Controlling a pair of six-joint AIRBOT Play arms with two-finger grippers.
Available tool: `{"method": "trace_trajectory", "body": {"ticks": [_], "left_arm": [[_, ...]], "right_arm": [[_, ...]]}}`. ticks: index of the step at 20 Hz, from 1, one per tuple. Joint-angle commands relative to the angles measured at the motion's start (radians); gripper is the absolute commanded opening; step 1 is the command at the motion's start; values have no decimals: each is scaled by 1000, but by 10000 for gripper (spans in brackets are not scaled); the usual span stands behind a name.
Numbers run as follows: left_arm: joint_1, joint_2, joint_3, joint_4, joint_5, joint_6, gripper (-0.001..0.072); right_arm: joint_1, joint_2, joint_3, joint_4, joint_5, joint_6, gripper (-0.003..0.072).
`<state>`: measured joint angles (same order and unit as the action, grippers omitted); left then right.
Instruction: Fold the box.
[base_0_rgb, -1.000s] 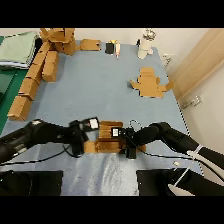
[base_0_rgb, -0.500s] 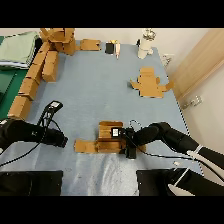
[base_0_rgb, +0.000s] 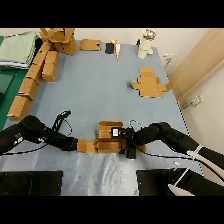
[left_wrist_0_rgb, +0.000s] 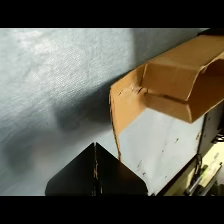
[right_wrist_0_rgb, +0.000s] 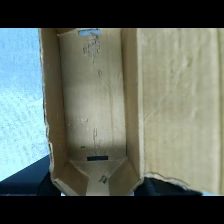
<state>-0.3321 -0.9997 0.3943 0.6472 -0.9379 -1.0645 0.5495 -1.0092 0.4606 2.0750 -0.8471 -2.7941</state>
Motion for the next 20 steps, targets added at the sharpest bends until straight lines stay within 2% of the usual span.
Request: {"method": "trace_trajectory", "body": {"ticks": [1,4,9,13,15,17,20], "left_arm": [[1,-54,-7,-147,26,85,12],[1,-54,-37,-183,50,101,12],[-11,-54,-85,-318,76,164,12],[-166,-54,-72,-401,180,161,11],[-224,-53,-44,-400,222,114,11],[-238,-53,-7,-371,224,70,8],[-254,-53,45,-182,229,-130,6]], "right_arm": [[1,0,-1,0,0,0,525],[1,0,-1,0,0,0,524],[1,0,-1,0,0,0,525],[1,0,-1,0,0,0,525],[1,0,-1,0,0,0,525],[1,0,-1,0,0,0,525],[1,0,-1,0,0,0,524]]}}
